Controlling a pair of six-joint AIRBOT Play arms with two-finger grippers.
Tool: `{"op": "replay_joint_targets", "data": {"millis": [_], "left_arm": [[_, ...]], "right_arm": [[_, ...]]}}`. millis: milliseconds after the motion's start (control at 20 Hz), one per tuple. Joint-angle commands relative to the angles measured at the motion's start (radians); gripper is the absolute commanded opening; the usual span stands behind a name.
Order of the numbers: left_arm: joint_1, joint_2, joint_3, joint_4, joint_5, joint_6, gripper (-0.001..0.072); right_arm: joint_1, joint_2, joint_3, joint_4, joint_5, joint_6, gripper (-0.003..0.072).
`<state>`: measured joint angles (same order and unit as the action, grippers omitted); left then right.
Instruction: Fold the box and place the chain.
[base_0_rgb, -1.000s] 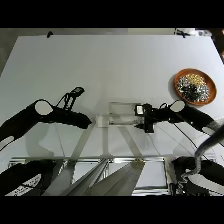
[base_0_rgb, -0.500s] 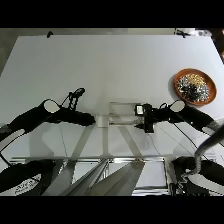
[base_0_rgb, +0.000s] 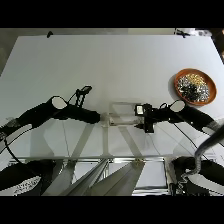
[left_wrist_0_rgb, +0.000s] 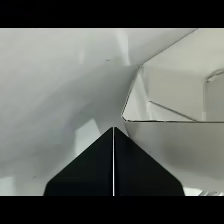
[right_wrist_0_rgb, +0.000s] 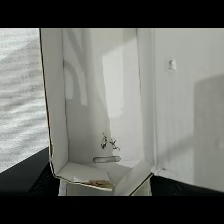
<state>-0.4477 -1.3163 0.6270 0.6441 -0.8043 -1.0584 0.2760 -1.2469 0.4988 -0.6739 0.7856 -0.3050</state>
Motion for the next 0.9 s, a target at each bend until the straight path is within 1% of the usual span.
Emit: {"op": "replay_joint_targets", "data": {"millis": [0, 50, 100, 200, 500, 850], "left_arm": [[-0.005, 0.026, 0.024, -0.004, -0.022, 0.003, 0.0019], [-0.006, 0.039, 0.024, -0.004, -0.026, 0.003, 0.0020], [-0.009, 0.048, 0.025, -0.004, -0.031, 0.004, 0.0055], [-0.017, 0.061, 0.026, -0.005, -0.035, 0.003, 0.0210], [-0.059, 0.063, 0.026, -0.030, -0.041, 0.003, 0.0214], [-0.063, 0.080, 0.030, -0.031, -0.045, 0.003, 0.0214]], "right_arm": [[0.000, 0.000, 0.000, 0.000, 0.000, 0.000, 0.0235], [0.000, 0.000, 0.000, 0.000, 0.000, 0.000, 0.0235], [0.000, 0.000, 0.000, 0.000, 0.000, 0.000, 0.0235], [0.000, 0.000, 0.000, 0.000, 0.000, 0.000, 0.0235], [0.000, 0.000, 0.000, 0.000, 0.000, 0.000, 0.0235], [0.000, 0.000, 0.000, 0.000, 0.000, 0.000, 0.0235]]}}
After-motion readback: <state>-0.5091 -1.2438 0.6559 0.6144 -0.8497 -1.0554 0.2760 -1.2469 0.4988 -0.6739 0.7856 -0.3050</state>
